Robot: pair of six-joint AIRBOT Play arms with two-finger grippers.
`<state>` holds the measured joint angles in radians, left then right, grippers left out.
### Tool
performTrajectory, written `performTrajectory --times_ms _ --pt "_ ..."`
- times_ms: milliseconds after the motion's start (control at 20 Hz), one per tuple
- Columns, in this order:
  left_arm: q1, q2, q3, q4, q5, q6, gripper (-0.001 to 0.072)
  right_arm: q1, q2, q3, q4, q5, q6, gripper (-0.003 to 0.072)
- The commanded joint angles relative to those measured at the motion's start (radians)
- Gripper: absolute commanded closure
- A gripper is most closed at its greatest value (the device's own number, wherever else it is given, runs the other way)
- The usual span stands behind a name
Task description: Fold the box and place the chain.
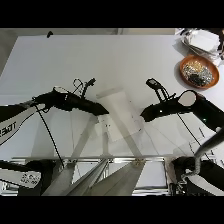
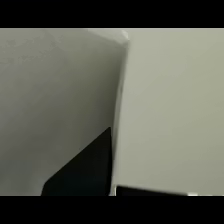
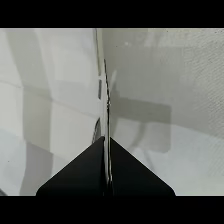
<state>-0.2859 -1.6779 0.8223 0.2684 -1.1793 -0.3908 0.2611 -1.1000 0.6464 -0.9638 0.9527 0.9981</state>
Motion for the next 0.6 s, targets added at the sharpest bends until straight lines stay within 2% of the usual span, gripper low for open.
performTrajectory --times_ms 0,50,150,200,300,450,550 --pt "0.001 0.003 0.000 0.037 -0.031 0.069 0.0708 0.000 0.001 0.000 0.000 0.001 0.000 0.0660" --pt "0.001 0.010 0.000 0.043 -0.031 0.079 0.0708 0.000 0.001 0.000 0.003 0.004 0.000 0.0621" --pt "0.001 0.034 0.002 0.045 -0.030 0.096 0.0708 0.000 0.008 0.001 0.013 0.029 0.001 0.0416" --pt "0.001 0.052 0.003 0.050 -0.029 0.116 0.0708 0.000 0.019 0.004 0.018 0.052 0.008 0.0338" --pt "0.000 0.085 0.020 0.087 -0.029 0.125 0.0708 0.000 0.046 0.018 0.016 0.102 0.027 0.0271" --pt "-0.012 0.154 0.048 0.209 -0.030 0.140 0.0709 0.000 0.103 0.036 -0.005 0.179 0.069 0.0263" --pt "-0.029 0.219 0.050 0.277 -0.031 0.235 0.0709 0.000 0.153 0.041 -0.025 0.234 0.104 0.0264"
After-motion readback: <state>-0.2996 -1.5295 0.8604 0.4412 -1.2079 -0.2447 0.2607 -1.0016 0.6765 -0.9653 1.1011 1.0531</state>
